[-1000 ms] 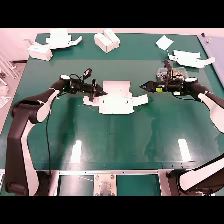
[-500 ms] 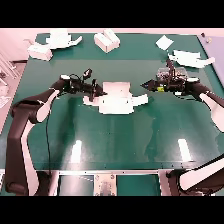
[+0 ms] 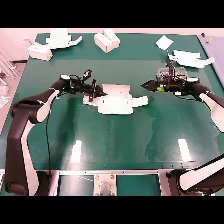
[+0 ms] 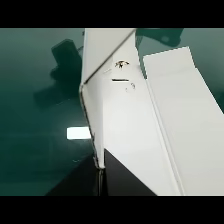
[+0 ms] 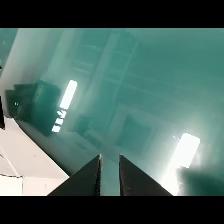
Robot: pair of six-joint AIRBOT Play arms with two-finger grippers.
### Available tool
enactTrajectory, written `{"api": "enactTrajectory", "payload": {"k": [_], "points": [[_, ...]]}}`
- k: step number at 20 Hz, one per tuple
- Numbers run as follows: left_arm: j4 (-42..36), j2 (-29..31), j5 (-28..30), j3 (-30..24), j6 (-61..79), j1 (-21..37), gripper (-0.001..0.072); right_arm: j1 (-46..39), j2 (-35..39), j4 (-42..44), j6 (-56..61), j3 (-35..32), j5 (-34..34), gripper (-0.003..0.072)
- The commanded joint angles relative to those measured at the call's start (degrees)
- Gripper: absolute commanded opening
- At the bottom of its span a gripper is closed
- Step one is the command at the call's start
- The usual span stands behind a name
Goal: Fold the box and place the chain.
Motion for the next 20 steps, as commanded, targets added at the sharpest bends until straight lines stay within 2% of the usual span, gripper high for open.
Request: {"api": "enactTrajectory", "payload": {"k": [1,3,5,9,14,15,17,19,20], "points": [[0.0,0.0,-0.2,0.0,0.0,0.0,0.0021,0.0,0.0,1.2,-1.5,0.0,-0.2,0.0149],[0.0,0.0,-0.2,0.0,0.0,0.0,0.002,-0.1,0.0,1.9,-2.1,0.0,-0.2,0.0148],[0.0,0.0,-0.2,0.0,0.0,0.0,0.0021,-0.4,0.2,1.9,-2.6,0.0,-0.2,0.0063],[0.0,0.0,-0.2,0.0,0.0,0.0,0.0021,0.9,5.0,1.3,-8.6,-1.2,-0.6,0.0027],[0.0,0.0,-0.2,0.0,0.0,0.0,0.0021,6.8,16.6,-6.4,-11.5,-9.6,-10.9,0.0012],[0.0,0.0,-0.2,0.0,0.0,0.0,0.0021,8.2,18.6,-7.3,-13.9,-11.8,-12.6,0.005],[0.0,0.0,-0.2,0.0,0.0,0.0,0.0021,10.7,21.1,-9.6,-20.2,-15.1,-12.4,0.072],[0.0,0.0,-0.2,0.0,0.0,0.0,0.0021,12.6,21.7,-15.2,-20.7,-16.0,-7.5,0.072],[-0.1,0.0,-0.2,0.0,0.0,0.0,0.0021,13.0,21.7,-15.3,-19.3,-16.2,-5.9,0.072]]}}
